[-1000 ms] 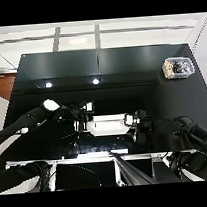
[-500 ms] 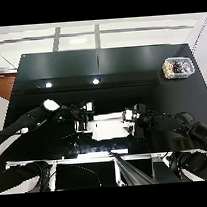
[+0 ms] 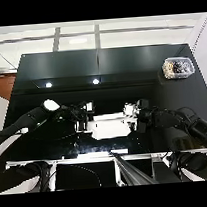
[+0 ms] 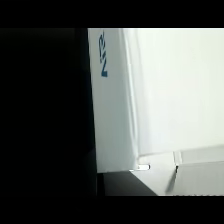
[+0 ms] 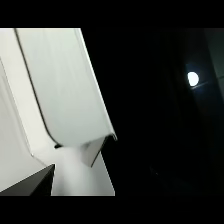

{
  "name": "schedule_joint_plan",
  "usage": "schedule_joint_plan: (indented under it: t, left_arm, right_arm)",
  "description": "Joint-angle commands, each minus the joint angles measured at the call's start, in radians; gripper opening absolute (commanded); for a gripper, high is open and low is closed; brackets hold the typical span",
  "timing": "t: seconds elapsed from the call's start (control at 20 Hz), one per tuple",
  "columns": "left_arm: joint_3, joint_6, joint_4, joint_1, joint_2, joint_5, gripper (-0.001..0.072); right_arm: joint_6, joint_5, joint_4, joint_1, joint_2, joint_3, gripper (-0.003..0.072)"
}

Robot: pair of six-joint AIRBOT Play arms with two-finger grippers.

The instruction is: Fold the box and place the chain.

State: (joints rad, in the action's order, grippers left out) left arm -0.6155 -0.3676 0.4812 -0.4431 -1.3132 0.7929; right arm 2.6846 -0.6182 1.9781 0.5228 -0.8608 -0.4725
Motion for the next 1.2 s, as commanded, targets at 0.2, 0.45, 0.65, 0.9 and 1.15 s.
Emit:
schedule_joint_plan:
  t: [0.2,0.45,0.65,0.9,1.15]
  left_arm:
    - [-0.001,0.000,0.000,-0.001,-0.001,-0.001,0.0025]
    - [-0.001,0.000,0.000,-0.001,-0.001,-0.001,0.0026]
    - [-0.001,0.000,0.000,-0.001,-0.001,-0.001,0.0025]
    - [-0.001,0.000,0.000,-0.001,-0.001,-0.001,0.0026]
    - [-0.001,0.000,0.000,-0.001,-0.001,-0.001,0.0025]
  right_arm:
    - [-0.016,-0.203,0.069,-0.009,-0.003,0.026,0.0707]
    - [-0.049,-0.080,0.098,0.117,-0.006,0.085,0.0707]
    - [-0.086,0.071,0.120,0.177,-0.027,0.089,0.0707]
    - [-0.089,0.109,0.039,0.166,-0.026,0.026,0.0707]
    - [-0.085,0.102,0.025,0.092,-0.026,-0.018,0.0707]
